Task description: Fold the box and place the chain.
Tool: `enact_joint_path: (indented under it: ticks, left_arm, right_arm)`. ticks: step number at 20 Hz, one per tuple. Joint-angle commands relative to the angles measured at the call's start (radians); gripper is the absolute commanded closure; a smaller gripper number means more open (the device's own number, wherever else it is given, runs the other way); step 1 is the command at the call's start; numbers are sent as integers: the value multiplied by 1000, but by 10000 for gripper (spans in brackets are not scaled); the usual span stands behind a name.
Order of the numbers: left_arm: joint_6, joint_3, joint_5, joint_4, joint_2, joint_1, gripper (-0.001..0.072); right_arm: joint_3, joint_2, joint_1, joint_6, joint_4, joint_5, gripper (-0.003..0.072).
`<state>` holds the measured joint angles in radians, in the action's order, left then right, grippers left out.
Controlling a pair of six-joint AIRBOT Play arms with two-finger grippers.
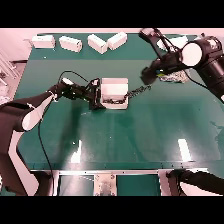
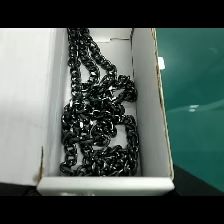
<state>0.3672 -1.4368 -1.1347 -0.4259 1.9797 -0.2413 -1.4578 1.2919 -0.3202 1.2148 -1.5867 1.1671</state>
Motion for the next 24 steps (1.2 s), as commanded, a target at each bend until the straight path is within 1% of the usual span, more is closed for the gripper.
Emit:
enact_joint_path:
  ticks: [1,3,5,6,8,9,11,12,13,15,17,21,24]
  left_arm:
    - [0,-1,0,0,-1,1,83]
    - [0,-1,0,0,-1,1,83]
    - [0,-1,0,0,-1,1,83]
    - [0,-1,0,0,-1,1,83]
    - [0,-1,0,0,-1,1,83]
    - [0,-1,0,0,-1,1,83]
    - [0,-1,0,0,-1,1,83]
    - [0,-1,0,0,-1,1,83]
    - [0,-1,0,0,-1,1,83]
    - [0,-1,1,0,-1,1,83]
    - [0,-1,1,0,-1,1,83]
    - [0,-1,1,0,-1,1,83]
    - [0,-1,1,0,-1,1,83]
  right_arm:
    - [131,0,152,-314,73,-60,348]
    - [232,1,219,-595,262,-152,349]
    - [294,19,262,-841,453,-217,343]
    - [312,38,278,-950,542,-232,276]
    - [316,99,298,-1091,652,-232,254]
    - [316,132,298,-1143,680,-232,235]
    - [316,209,296,-1233,723,-231,234]
    - [316,244,295,-1276,758,-231,204]
    - [316,281,295,-1330,805,-232,111]
    - [314,335,295,-1411,884,-233,111]
    - [299,367,295,-1460,930,-233,111]
    - [225,415,271,-1463,943,-232,112]
    - [190,451,243,-1464,937,-232,111]
